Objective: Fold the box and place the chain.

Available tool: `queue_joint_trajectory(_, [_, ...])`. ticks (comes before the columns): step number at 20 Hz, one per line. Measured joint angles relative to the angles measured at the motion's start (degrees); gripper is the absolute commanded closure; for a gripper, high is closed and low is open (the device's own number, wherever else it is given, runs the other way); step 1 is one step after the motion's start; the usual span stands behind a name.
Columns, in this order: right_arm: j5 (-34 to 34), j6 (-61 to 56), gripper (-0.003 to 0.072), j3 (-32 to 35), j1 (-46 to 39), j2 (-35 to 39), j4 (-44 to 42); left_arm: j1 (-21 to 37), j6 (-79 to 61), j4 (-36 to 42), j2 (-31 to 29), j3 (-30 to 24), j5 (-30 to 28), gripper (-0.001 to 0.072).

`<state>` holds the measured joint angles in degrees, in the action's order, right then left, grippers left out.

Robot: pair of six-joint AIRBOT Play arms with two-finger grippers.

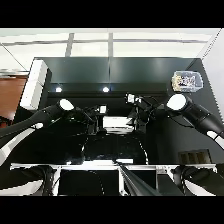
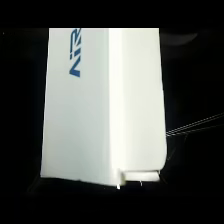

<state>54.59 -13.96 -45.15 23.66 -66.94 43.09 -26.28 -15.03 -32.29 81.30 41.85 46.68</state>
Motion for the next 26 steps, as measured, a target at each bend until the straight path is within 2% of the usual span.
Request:
queue_joint_trajectory(7, [-0.07, -0.59, 0.0399, 0.00, 0.02, -0.98, 0.17, 0.00, 0.00, 0.00, 0.00, 0.00, -0.04, 0.0308])
queue_joint_trajectory(8, [-0.13, -0.59, 0.0504, 0.00, 0.02, -1.03, 0.20, 0.00, 0.00, 0.00, 0.00, 0.00, -0.04, 0.0308])
queue_joint_trajectory(15, [-0.28, -0.57, 0.0498, -0.02, 0.02, -1.07, 0.17, 0.00, 0.02, -0.02, 0.00, 0.00, -0.04, 0.0308])
queue_joint_trajectory(16, [-0.24, -0.57, 0.0444, -0.02, 0.02, -1.07, 0.17, 0.00, 0.02, -0.02, 0.00, 0.00, -0.04, 0.0309])
queue_joint_trajectory(17, [-0.07, -0.66, 0.0423, -0.02, 0.02, -1.09, 0.20, 0.00, 0.00, -0.02, 0.00, 0.00, -0.07, 0.0308])
queue_joint_trajectory(26, [0.52, -0.66, 0.0422, 0.00, 0.02, -1.09, 0.31, -0.04, 0.00, 0.00, 0.00, 0.00, -0.09, 0.0308])
